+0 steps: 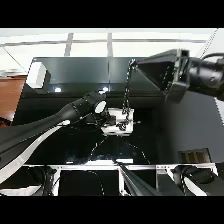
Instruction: Fold the box and place the chain.
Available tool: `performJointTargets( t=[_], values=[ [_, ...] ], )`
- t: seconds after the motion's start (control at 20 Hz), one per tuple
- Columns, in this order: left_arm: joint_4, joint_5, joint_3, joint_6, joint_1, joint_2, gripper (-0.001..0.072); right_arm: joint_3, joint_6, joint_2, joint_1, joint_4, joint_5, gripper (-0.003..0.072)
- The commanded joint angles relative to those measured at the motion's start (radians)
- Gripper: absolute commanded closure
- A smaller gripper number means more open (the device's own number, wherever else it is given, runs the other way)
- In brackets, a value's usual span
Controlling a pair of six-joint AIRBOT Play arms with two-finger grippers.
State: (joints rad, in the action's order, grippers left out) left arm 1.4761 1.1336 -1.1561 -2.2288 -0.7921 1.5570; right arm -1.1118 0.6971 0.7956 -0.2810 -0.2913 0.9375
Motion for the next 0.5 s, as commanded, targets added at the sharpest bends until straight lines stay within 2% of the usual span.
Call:
performJointTargets(
  t=[0.0, 0.15, 0.25, 0.45],
  values=[
    [0.000, 0.000, 0.000, 0.000, 0.000, 0.000, 0.0682, -0.052, 0.003, -0.001, 0.000, 0.000, 0.010, 0.0667],
    [0.000, 0.001, 0.000, 0.000, 0.000, 0.000, 0.0681, -0.039, 0.112, 0.012, -0.007, -0.117, 0.102, 0.0667],
    [0.000, 0.001, 0.000, 0.000, 0.000, 0.000, 0.0681, 0.021, 0.178, 0.021, -0.026, -0.207, 0.145, 0.0667],
    [0.000, 0.001, 0.000, 0.000, 0.000, 0.000, 0.0681, 0.241, 0.249, 0.039, -0.041, -0.304, 0.070, 0.0667]
  ],
)
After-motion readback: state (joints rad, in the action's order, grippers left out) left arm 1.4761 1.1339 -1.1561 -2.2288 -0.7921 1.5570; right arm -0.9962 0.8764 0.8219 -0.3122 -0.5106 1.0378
